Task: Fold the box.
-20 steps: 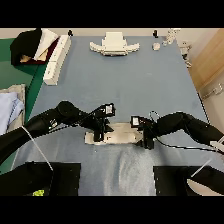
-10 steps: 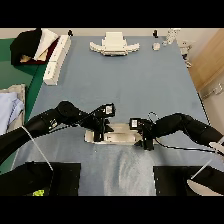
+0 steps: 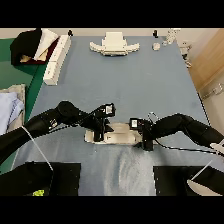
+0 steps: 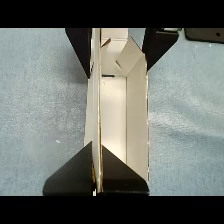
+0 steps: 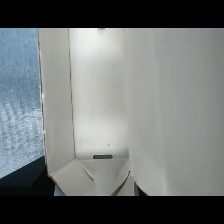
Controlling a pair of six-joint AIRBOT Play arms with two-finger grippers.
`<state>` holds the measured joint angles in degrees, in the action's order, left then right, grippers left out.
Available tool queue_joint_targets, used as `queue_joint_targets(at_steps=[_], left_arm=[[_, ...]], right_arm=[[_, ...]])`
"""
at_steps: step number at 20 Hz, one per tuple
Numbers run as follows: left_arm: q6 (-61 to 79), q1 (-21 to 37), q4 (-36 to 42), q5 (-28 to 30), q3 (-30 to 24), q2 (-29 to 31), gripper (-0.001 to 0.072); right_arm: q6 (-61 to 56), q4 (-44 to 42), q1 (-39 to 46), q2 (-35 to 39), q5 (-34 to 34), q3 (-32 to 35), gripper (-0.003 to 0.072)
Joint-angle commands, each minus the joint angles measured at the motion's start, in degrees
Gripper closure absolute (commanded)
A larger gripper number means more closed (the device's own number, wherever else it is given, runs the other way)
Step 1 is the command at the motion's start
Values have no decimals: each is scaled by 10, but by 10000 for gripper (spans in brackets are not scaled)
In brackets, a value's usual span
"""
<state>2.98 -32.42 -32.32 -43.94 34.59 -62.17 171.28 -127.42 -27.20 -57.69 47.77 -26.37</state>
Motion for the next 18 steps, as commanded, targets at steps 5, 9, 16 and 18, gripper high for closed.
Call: queue_joint_targets(at_steps=[5,9,16,18], left_arm=[[0,0,0,0,0,0,692],[0,0,0,0,0,0,692],[0,0,0,0,0,0,692],[0,0,0,0,0,0,692]], right_arm=[[-2,-10,1,44,-24,41,4],[8,-15,1,43,-42,46,4],[8,-25,-1,42,-42,45,4],[8,-30,-1,42,-42,45,4]])
